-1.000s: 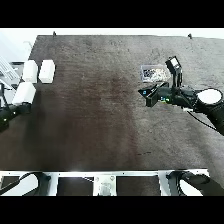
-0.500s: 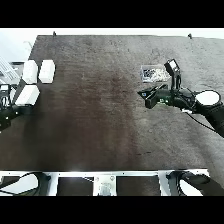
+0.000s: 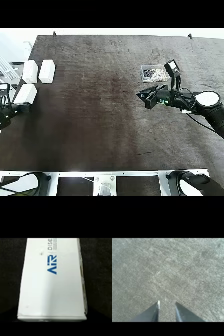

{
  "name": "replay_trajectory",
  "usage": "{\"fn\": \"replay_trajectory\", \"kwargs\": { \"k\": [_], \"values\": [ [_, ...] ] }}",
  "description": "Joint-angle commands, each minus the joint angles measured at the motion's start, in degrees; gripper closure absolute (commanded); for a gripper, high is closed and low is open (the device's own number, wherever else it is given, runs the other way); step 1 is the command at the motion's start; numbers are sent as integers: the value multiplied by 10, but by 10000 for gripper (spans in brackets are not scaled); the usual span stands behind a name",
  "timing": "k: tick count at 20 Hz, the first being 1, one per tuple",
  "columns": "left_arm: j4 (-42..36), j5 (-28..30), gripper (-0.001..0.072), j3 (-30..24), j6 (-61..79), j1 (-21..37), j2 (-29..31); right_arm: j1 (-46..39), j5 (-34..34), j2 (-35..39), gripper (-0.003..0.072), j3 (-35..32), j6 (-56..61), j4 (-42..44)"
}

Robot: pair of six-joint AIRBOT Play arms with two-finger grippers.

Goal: Fold the box and place the chain.

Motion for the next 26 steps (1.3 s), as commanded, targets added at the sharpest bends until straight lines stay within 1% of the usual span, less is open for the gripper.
{"fn": "replay_trajectory", "kwargs": {
  "k": [1, 2, 3, 6, 10, 13, 15, 16, 17, 18, 20, 21, 22, 23, 24, 26],
  "values": [
    [6, 10, -11, 2, -4, 0, -1, 0, 0, 0, 254, 0, 0, 15],
    [7, 14, -11, 2, -4, 0, -1, 0, 0, 0, 129, 0, 0, 27],
    [7, 17, -11, 2, -4, 0, -1, 0, 0, 0, 116, 0, 0, 34],
    [9, 14, -11, 2, -5, 0, 4, 0, 0, 0, 116, 0, 0, 35],
    [22, -11, -11, 2, -14, 0, 50, 0, 0, 0, 115, 0, 0, 35],
    [23, -57, -11, 2, -30, 0, 96, 0, 0, 0, 116, 0, 0, 36],
    [21, -105, -11, 2, -30, 0, 140, -1, -1, 2, 120, 0, 0, 36],
    [17, -133, 66, 2, -29, 0, 167, -1, -4, 9, 343, 0, 3, 39],
    [-5, -162, 358, 2, -28, 0, 198, -1, -8, 19, 588, 0, 2, 40],
    [-35, -187, 677, 2, -25, 0, 229, -1, -20, 36, 679, 0, 2, 38],
    [-137, -255, 693, 2, 20, -6, 284, -1, -62, 81, 680, 0, 2, 33],
    [-177, -285, 694, 2, 51, -22, 299, -1, -88, 105, 681, -2, 2, 31],
    [-194, -293, 695, 2, 85, -52, 311, 0, -118, 131, 681, -5, 2, 31],
    [-200, -268, 696, 2, 96, -94, 315, 0, -148, 157, 682, -13, 2, 31],
    [-206, -231, 696, 1, 96, -138, 316, 0, -179, 184, 682, -27, 2, 31],
    [-206, -142, 696, -7, 104, -234, 316, 0, -230, 233, 682, -70, 2, 26]
  ]
}}
